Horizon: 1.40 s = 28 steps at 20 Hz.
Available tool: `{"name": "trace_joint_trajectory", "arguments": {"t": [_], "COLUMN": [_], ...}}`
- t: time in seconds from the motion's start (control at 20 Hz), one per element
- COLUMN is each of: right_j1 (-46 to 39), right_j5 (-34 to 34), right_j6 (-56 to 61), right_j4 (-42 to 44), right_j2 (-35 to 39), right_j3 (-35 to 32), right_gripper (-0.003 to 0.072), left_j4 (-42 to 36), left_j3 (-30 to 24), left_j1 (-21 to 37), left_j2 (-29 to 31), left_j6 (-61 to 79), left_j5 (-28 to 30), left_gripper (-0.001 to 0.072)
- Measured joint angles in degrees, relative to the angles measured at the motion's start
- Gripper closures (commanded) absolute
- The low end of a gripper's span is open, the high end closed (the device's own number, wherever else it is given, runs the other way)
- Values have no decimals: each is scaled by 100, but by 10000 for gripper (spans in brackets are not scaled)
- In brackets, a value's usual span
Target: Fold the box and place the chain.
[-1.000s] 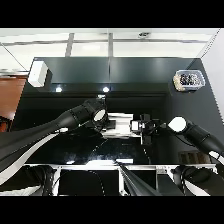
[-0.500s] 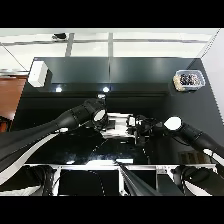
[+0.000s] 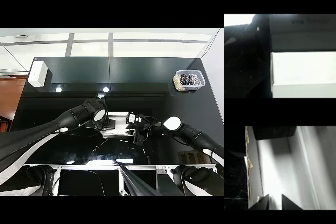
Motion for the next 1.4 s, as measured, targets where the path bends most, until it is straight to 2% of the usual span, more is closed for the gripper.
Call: {"name": "trace_joint_trajectory", "arguments": {"t": [0.05,0.1,0.3,0.45,0.65,0.75,0.9,1.1,1.4], "right_j1": [0,0,-74,-483,-1679,-2422,-3340,-3602,-2887], "right_j5": [-26,-70,-90,461,1871,2098,1919,1910,1912], "right_j6": [20,46,400,1482,3176,4253,5984,7104,6837], "right_j4": [2,-2,-35,-341,-1071,-1554,-2000,-1628,-363], "right_j2": [0,0,101,463,1093,1255,1340,962,-70], "right_j3": [0,0,26,267,669,658,223,-411,-656], "right_gripper": [610,663,664,664,664,664,664,664,664], "left_j4": [0,0,-2,-17,-13,-4,-2,0,0], "left_j3": [0,0,0,0,0,0,0,0,0], "left_j1": [0,0,0,0,0,0,0,0,0], "left_j2": [0,0,0,0,0,0,0,0,0], "left_j6": [-11,0,7,52,26,24,22,17,9], "left_j5": [4,4,2,0,-17,-17,-15,-11,-11], "left_gripper": [679,679,679,679,679,679,679,679,679]}}
